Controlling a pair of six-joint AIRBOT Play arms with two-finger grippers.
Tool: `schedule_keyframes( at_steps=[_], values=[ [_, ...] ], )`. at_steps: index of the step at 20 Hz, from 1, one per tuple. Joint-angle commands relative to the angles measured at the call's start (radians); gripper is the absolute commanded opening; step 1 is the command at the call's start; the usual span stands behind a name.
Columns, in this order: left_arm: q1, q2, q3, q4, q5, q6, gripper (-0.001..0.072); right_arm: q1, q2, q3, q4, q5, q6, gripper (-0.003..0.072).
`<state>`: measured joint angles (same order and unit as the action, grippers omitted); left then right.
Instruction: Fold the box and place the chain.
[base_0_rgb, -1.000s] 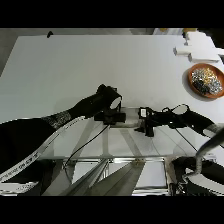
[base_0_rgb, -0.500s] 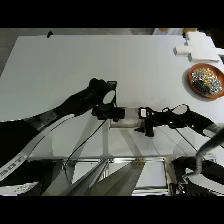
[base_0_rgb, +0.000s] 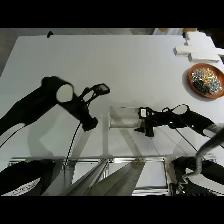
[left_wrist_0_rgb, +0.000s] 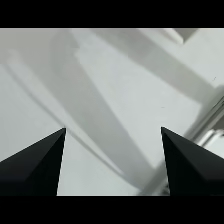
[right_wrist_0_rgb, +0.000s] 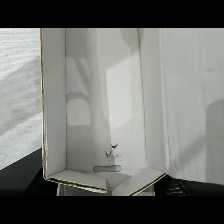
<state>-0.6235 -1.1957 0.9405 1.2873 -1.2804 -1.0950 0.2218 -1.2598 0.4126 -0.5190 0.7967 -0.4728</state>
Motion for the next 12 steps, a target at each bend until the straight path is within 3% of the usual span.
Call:
schedule_keyframes(
  at_steps=[1,3,5,6,9,12],
  values=[
    [0.103,0.091,-0.245,-0.192,0.257,0.685,0.0640,0.000,0.001,0.000,0.000,0.000,0.000,0.0326],
    [0.117,0.051,-0.304,-0.389,0.401,0.989,0.0632,0.000,0.001,0.000,0.000,0.000,0.000,0.0326],
    [0.115,-0.011,-0.305,-0.532,0.475,1.226,0.0642,0.000,0.001,0.000,0.000,0.000,0.000,0.0326],
    [0.110,-0.046,-0.304,-0.596,0.512,1.330,0.0702,0.000,0.001,0.000,0.000,0.000,0.000,0.0326],
    [0.091,-0.130,-0.304,-0.691,0.580,1.442,0.0696,0.000,0.001,0.000,0.000,0.000,0.000,0.0326],
    [0.079,-0.171,-0.303,-0.765,0.570,1.469,0.0699,0.000,0.001,0.000,0.000,0.000,0.000,0.0326]
  ],
)
